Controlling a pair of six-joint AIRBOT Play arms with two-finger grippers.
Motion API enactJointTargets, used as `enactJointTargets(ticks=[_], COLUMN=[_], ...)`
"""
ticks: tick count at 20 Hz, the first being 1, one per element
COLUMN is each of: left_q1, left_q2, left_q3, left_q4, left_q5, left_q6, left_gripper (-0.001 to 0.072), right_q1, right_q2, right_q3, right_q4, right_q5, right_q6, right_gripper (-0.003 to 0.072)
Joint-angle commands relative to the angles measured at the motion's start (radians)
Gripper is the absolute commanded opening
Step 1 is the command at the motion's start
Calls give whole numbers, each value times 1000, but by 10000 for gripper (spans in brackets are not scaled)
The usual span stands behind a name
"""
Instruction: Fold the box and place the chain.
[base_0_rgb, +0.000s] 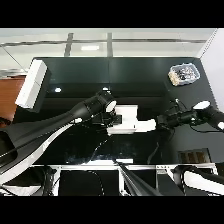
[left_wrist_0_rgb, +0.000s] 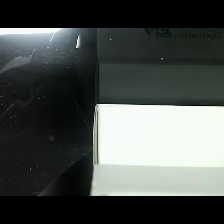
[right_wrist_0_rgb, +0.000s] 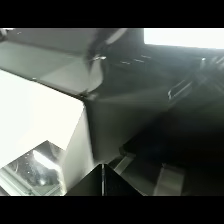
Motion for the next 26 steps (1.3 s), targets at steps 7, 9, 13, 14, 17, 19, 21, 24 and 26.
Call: enactJointTargets(ticks=[7, 9, 13, 14, 17, 19, 21, 24, 26], left_q1=[0, 0, 0, 0, 0, 0, 0, 0, 0], left_q2=[-1, -1, -1, -1, -1, -1, -1, -1, -1], left_q3=[1, 1, 1, 1, 1, 1, 1, 1, 1], left_q4=[0, 0, 0, 0, 0, 0, 0, 0, 0], left_q5=[0, 0, 2, 2, 1, 0, 0, 1, 1], left_q6=[0, 0, 0, 0, 0, 0, 0, 0, 0], left_gripper=[31, 31, 31, 31, 31, 31, 31, 31, 31], right_q1=[74, 76, 121, 145, 233, 288, 328, 380, 423], right_q2=[-17, -17, -15, -15, -15, -15, -15, -15, -15], right_q3=[66, 98, 140, 149, 187, 225, 257, 285, 289], right_q4=[98, 117, 173, 163, 121, 27, -16, -63, -144], right_q5=[61, 107, 155, 153, 133, 102, 97, 61, 19], right_q6=[-86, -86, -70, -50, 29, 109, 159, 267, 368], right_gripper=[520, 589, 586, 583, 470, 385, 354, 353, 354])
